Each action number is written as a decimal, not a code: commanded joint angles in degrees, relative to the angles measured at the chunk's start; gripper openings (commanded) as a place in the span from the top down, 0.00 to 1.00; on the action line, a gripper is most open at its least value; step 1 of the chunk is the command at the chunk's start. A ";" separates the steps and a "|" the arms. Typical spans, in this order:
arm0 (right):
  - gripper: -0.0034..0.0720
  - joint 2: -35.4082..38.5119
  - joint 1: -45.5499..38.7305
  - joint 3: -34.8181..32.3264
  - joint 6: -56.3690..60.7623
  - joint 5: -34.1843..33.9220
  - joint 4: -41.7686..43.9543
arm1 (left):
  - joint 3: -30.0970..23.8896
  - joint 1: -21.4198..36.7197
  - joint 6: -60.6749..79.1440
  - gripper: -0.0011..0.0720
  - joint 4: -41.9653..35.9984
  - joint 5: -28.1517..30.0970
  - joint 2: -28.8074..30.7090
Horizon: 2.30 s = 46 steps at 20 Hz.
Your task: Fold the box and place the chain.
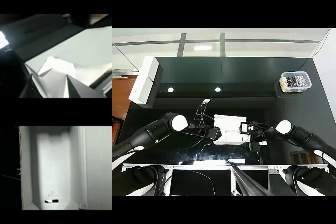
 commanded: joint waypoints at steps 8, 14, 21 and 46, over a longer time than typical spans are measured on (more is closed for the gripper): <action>0.63 0.00 0.02 -0.02 -0.07 0.00 -0.09 | 6.47 -7.74 -25.53 0.33 19.52 -6.43 -3.30; 0.63 0.00 0.02 -0.02 -0.07 0.02 -0.09 | 13.57 -12.74 -36.37 0.36 24.46 -15.37 -10.45; 0.63 -0.02 0.02 -0.02 -0.07 0.02 -0.09 | 14.03 -12.74 -38.27 0.60 24.59 -17.38 -10.71; 0.63 0.00 0.02 -0.02 -0.04 0.04 -0.07 | 17.46 -12.66 -48.72 0.61 26.14 -19.15 -16.17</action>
